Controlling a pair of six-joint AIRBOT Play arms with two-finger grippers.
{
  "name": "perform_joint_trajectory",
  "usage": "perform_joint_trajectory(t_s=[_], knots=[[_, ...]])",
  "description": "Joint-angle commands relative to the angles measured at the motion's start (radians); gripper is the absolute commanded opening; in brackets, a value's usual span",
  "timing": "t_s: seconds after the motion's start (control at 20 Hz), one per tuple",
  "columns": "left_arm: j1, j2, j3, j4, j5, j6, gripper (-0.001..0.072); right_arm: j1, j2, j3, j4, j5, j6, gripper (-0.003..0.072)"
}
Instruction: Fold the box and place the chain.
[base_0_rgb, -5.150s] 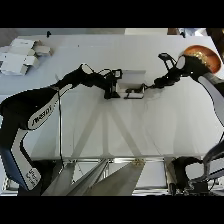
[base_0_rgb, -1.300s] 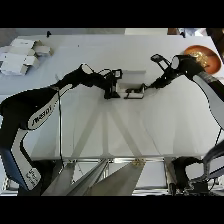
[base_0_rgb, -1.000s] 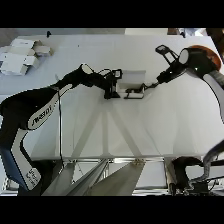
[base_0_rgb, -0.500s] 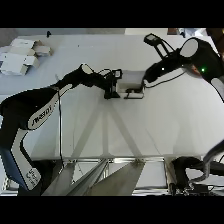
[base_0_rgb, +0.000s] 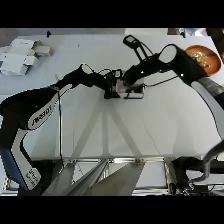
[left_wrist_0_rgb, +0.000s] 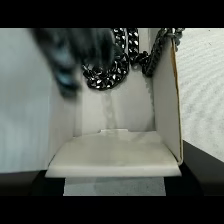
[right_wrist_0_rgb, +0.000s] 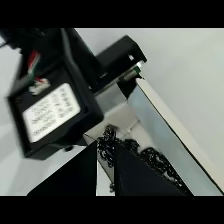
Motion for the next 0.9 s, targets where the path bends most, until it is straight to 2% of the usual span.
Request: perform_joint_trajectory(t_s=[0.0,0.1,0.2,0.3,0.55,0.85], knots=[[0.000,0.000,0.001,0.000,0.000,0.000,0.0421,0.013,-0.066,0.000,-0.194,-0.005,0.106,0.0017],[0.000,0.000,0.001,0.000,0.000,0.000,0.0421,0.012,-0.078,0.000,-0.294,-0.006,0.163,0.0018],[0.000,0.000,0.001,0.000,0.000,0.000,0.0421,0.010,-0.078,0.000,-0.305,0.000,0.164,0.0034],[0.000,0.000,0.001,0.000,0.000,0.000,0.0421,0.010,-0.076,0.000,-0.293,0.021,0.164,0.0263],[0.000,0.000,0.001,0.000,0.000,0.000,0.0421,-0.066,-0.022,0.000,-0.176,0.121,0.156,0.0275],[0.000,0.000,0.001,0.000,0.000,0.000,0.0421,-0.220,0.060,0.000,-0.176,0.151,0.019,0.0275]])
